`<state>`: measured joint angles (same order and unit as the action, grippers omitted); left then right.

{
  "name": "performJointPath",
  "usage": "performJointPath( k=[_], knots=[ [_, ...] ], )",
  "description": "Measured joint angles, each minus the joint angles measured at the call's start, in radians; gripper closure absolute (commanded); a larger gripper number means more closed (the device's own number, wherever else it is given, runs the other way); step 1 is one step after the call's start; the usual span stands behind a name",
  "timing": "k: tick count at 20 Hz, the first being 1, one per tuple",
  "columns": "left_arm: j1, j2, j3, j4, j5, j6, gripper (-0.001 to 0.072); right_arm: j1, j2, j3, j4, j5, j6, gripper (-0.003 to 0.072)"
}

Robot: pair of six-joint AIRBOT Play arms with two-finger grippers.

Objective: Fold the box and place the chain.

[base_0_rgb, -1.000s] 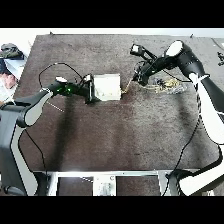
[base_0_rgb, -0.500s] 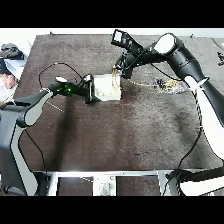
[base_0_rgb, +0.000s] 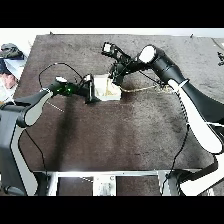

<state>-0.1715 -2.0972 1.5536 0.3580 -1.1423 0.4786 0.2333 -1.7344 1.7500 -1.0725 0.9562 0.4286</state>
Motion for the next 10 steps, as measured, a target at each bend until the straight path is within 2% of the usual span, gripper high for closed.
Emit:
performJointPath(
  k=[5,10],
  knots=[
    [0.0,0.0,0.0,0.0,0.0,0.0,0.0402,-0.04,-0.014,-0.001,-0.064,0.016,0.082,0.0407],
    [0.0,0.0,0.0,0.0,0.0,0.0,0.0402,-0.108,-0.078,-0.002,-0.057,0.039,0.108,0.0423]
  ],
)
